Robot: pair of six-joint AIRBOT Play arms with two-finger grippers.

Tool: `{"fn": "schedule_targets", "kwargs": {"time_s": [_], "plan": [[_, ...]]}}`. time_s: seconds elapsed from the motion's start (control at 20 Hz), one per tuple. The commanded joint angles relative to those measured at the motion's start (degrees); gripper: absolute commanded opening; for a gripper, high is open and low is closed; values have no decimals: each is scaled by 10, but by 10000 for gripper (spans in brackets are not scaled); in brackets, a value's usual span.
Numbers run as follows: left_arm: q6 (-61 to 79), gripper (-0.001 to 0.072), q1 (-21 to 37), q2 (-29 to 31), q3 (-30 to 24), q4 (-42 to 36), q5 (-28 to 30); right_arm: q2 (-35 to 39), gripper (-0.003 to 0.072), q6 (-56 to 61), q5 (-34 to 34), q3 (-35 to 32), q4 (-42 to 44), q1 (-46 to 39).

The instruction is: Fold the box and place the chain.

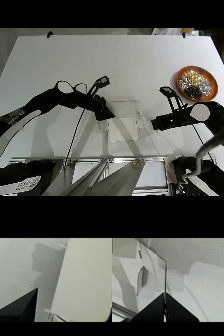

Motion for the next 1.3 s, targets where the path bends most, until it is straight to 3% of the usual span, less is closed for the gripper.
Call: {"fn": "schedule_targets", "kwargs": {"time_s": [0.0, 0.15, 0.2, 0.25, 0.4, 0.65, 0.8, 1.1, 1.25], "plan": [[16, 406, -20, -1, 0, 24, 30, 1, 17, 0, -1, 0, 0, 1], [16, 255, -16, -1, 0, 63, 29, 1, 17, 0, -1, 0, 0, 1], [16, 240, -13, -1, 0, 68, 29, 1, 17, 0, -1, 0, 0, 1], [16, 143, -10, -1, 0, 68, 29, 1, 17, 0, -1, 0, 0, 1], [16, 10, 0, -1, 0, 69, 26, 1, 17, 0, -1, 0, 0, 1], [106, 4, 1, 0, 0, 69, 9, 1, 21, 0, -1, 0, 18, 1], [114, 2, 1, 0, 0, 66, -12, 1, 191, -11, 2, 5, 48, 1], [177, 2, -21, 0, 0, 85, -24, 13, 201, -55, -1, 43, 45, 0], [213, 2, -39, -2, 0, 85, 3, 30, 201, -80, -5, 54, 31, 0]]}}
